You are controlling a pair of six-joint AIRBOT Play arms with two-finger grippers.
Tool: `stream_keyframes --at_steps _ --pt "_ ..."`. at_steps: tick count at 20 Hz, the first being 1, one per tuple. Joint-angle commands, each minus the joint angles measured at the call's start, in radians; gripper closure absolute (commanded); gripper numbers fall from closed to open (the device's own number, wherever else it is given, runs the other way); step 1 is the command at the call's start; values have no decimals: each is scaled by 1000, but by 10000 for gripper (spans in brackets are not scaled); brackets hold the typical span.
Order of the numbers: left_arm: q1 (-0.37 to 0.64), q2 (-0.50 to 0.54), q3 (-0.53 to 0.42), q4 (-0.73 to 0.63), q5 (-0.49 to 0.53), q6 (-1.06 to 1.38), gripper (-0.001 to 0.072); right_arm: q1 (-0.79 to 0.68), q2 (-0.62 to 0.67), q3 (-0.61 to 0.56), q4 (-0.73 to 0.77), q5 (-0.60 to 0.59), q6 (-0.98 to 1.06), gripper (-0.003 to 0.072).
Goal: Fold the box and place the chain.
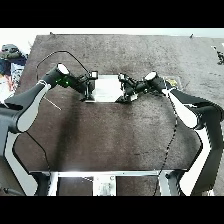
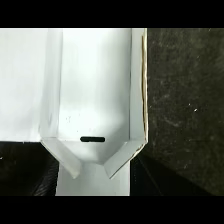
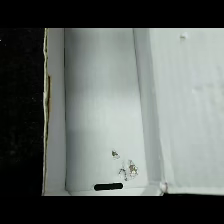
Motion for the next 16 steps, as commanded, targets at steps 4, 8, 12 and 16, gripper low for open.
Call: stream_keyframes --at_steps 4,8,12,16 --pt "0 -1 0 -29 -1 1 596 0 0 0 0 0 1 223" --pt "-1 -1 0 -16 15 4 695 0 0 0 0 0 1 223" --pt "0 -1 0 74 15 10 694 0 0 0 0 0 1 223" --pt "-1 -1 0 60 25 26 695 0 0 0 0 0 1 223"
